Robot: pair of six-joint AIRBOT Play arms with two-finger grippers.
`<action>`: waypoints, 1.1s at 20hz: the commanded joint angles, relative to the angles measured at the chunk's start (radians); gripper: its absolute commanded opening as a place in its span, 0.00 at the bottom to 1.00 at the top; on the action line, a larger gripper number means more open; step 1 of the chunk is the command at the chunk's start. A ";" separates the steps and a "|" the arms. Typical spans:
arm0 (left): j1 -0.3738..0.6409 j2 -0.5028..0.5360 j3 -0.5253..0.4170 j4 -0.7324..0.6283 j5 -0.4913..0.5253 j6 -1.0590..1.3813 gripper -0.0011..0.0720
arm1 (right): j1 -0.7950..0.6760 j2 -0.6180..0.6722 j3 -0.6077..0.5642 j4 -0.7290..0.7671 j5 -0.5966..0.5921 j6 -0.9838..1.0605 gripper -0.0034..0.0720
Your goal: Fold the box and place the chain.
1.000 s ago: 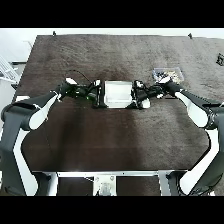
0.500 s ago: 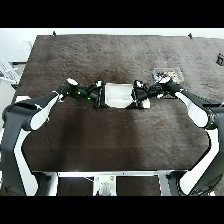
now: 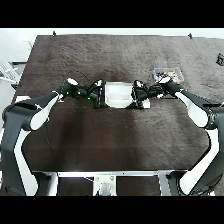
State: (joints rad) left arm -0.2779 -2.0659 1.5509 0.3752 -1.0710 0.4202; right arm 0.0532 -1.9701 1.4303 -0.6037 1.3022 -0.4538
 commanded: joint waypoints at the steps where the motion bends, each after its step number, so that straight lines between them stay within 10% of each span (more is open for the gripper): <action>1: 0.000 0.000 0.000 0.007 0.000 0.000 0.59 | 0.001 0.000 0.000 0.001 0.000 0.000 0.78; 22: 0.000 0.001 0.000 0.006 0.008 -0.001 0.59 | 0.000 0.000 0.003 0.005 -0.006 -0.024 0.80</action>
State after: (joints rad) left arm -0.2787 -2.0655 1.5509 0.3817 -1.0637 0.4191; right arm 0.0536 -1.9701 1.4303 -0.6033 1.3022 -0.4549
